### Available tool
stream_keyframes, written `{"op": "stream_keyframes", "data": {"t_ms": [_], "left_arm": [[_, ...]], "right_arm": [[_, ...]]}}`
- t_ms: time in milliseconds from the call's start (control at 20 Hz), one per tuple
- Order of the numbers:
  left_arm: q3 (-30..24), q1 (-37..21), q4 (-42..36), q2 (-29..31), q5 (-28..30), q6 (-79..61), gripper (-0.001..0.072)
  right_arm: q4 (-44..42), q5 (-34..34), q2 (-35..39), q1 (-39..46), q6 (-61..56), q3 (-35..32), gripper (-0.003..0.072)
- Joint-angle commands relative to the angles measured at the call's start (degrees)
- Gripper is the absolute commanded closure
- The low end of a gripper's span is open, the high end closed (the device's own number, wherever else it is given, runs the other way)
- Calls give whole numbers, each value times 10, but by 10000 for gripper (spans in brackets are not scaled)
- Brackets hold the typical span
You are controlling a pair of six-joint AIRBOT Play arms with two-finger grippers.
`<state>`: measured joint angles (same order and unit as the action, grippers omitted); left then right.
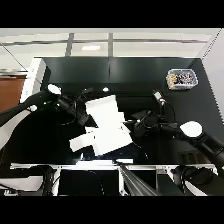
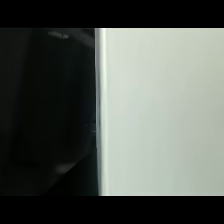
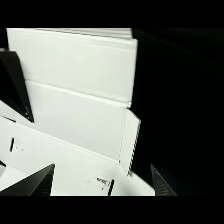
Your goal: Fold the box and place the chain.
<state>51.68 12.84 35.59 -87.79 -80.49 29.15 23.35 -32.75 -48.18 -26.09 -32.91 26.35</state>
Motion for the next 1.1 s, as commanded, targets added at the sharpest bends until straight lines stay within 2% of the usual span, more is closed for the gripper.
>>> {"op": "stream_keyframes", "data": {"t_ms": [0,100,200,350,450,550,750,1050], "left_arm": [[-46,32,1,70,126,-47,689],[-92,58,-2,131,211,-116,686],[-116,78,-2,169,259,-244,684],[-116,104,5,166,294,-383,680],[-111,120,46,151,324,-389,680],[-100,133,78,127,330,-389,680],[-91,135,70,88,336,-388,680],[-91,135,70,85,337,-388,680]], "right_arm": [[282,-51,0,0,-36,87,-24],[393,-60,0,0,-47,114,-25],[433,-66,-1,0,-46,114,-24],[435,-86,-8,-2,-33,103,-24],[429,-87,-10,-10,9,84,-24],[412,-107,-13,-17,49,67,-24],[364,-119,-20,-20,88,28,-24],[271,-90,-45,-66,157,-21,-24]]}}
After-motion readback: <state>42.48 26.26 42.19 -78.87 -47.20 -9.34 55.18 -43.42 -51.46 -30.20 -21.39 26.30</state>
